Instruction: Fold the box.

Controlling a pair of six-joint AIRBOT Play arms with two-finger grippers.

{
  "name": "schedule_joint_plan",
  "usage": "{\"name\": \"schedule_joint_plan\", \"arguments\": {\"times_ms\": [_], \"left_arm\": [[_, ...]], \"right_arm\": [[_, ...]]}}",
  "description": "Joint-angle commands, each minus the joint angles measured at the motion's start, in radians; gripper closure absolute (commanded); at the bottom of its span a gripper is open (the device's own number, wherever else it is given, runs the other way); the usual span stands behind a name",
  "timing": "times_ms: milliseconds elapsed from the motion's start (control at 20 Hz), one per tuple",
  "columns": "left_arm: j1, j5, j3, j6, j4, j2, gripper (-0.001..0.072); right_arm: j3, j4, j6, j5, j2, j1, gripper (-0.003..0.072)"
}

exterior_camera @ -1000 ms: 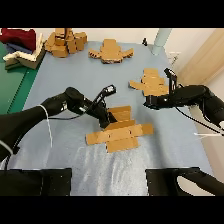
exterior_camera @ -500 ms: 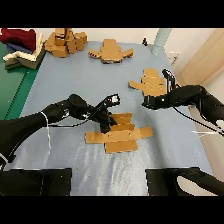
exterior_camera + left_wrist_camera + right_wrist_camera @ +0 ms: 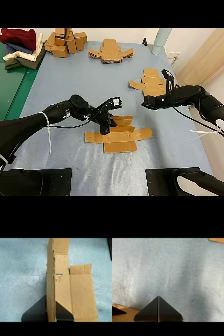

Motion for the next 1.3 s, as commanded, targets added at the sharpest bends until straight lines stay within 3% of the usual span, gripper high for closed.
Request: {"name": "schedule_joint_plan", "arguments": {"times_ms": [0,250,400,500,700,900,950,1000,1050,1100,1250], "left_arm": [[-0.005,-0.012,0.003,-0.006,0.013,0.0,0.0698],[-0.005,-0.014,0.003,-0.008,0.012,0.0,0.0698],[-0.005,-0.013,0.003,-0.007,0.011,0.0,0.0697],[-0.005,-0.014,0.003,-0.007,0.011,0.0,0.0698],[-0.005,-0.013,0.003,-0.007,0.011,0.0,0.0698],[-0.005,-0.014,0.003,-0.007,0.011,0.0,0.0698],[-0.005,-0.014,0.003,-0.007,0.011,0.0,0.0698],[-0.005,-0.014,0.003,-0.007,0.011,0.0,0.0698],[-0.005,-0.014,0.003,-0.007,0.011,0.0,0.0697],[-0.005,-0.014,0.003,-0.007,0.011,0.0,0.0698],[-0.005,-0.014,0.003,-0.007,0.011,0.0,0.0697]], "right_arm": [[0.001,0.0,0.0,0.002,-0.006,0.0,0.0682],[0.001,0.0,0.0,-0.015,-0.006,0.0,0.0683],[0.001,-0.031,-0.026,-0.156,0.02,0.022,0.0683],[0.0,-0.185,0.05,-0.249,0.074,0.095,0.0684],[-0.102,-0.385,0.158,-0.301,0.23,0.394,0.0684],[-0.296,-0.505,0.317,-0.222,0.416,0.781,0.0681],[-0.339,-0.51,0.317,-0.191,0.451,0.867,0.0618],[-0.377,-0.534,0.313,-0.157,0.469,0.941,0.0358],[-0.406,-0.579,0.299,-0.126,0.467,0.998,0.016],[-0.426,-0.636,0.284,-0.098,0.455,1.033,0.0129],[-0.447,-0.831,0.25,-0.013,0.369,1.055,0.0129]]}}
